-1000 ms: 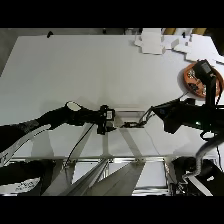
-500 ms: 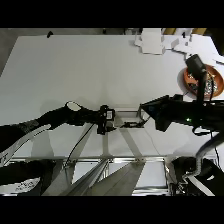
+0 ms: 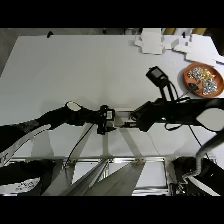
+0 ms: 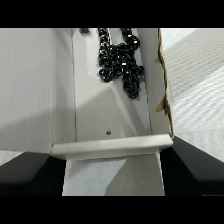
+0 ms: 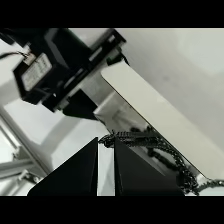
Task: Fold the box and place the chain.
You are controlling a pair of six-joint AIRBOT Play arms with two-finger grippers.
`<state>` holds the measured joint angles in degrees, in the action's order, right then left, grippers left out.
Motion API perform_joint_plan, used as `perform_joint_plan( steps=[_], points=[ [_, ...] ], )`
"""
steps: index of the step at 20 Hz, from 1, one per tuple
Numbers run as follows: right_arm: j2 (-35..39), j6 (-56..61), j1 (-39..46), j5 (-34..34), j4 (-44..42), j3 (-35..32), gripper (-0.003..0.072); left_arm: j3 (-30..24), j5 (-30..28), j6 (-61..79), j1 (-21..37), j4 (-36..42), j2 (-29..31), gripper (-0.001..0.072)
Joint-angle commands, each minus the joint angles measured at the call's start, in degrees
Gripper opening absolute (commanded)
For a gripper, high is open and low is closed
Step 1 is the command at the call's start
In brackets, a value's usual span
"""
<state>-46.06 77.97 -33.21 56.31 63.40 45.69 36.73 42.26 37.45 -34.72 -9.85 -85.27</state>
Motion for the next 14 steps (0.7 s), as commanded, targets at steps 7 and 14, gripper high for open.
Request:
perform_joint_plan(
  steps=[7, 14],
  points=[
    [-5.0, 2.7, -0.3, 7.9, 13.2, 3.7, 0.0228, 0.0, 0.0, 0.0, 0.0, 0.0, 0.0, 0.0214],
    [-4.6, 10.7, 7.6, 16.4, 29.4, 9.8, 0.0221, 0.0, 0.0, 0.0, 0.0, 0.0, 0.0, 0.0214]
  ],
)
